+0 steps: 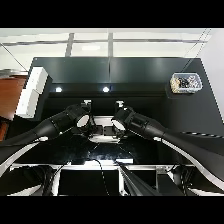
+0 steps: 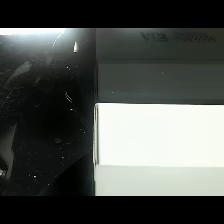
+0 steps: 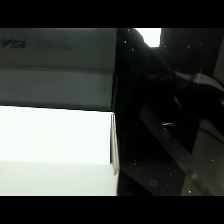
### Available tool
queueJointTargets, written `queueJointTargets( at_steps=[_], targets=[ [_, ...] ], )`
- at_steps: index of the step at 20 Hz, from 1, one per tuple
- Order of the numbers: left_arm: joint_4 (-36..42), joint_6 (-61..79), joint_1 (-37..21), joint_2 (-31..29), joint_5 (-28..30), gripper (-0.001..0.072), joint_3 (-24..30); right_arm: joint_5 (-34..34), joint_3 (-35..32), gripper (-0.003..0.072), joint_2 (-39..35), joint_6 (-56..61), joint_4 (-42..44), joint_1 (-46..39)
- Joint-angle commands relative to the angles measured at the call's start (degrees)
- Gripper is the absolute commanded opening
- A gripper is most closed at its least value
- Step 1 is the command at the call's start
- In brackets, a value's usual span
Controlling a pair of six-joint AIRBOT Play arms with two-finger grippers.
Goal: Fold the box and place the chain.
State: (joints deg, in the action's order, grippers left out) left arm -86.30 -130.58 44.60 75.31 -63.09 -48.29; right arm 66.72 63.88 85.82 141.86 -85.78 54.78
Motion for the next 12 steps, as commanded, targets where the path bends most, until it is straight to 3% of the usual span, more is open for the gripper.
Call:
queueJointTargets(
  at_steps=[1,5,7,12],
  targets=[
    [-0.02,0.09,0.02,0.04,-0.15,0.0029,0.02,-0.48,0.07,0.0123,0.17,0.09,-0.39,-0.04],
    [-0.02,0.09,0.02,0.04,-0.17,0.0029,0.02,-0.46,0.13,0.0136,0.17,0.07,-0.31,-0.11],
    [-0.02,0.09,0.02,0.04,-0.2,0.0029,0.02,0.04,0.48,0.0249,0.15,0.07,-0.22,-0.15],
    [-0.02,0.09,0.02,0.04,-0.2,0.0029,0.02,2.23,1.44,0.0251,0.17,0.87,-2.62,-1.09]
  ],
)
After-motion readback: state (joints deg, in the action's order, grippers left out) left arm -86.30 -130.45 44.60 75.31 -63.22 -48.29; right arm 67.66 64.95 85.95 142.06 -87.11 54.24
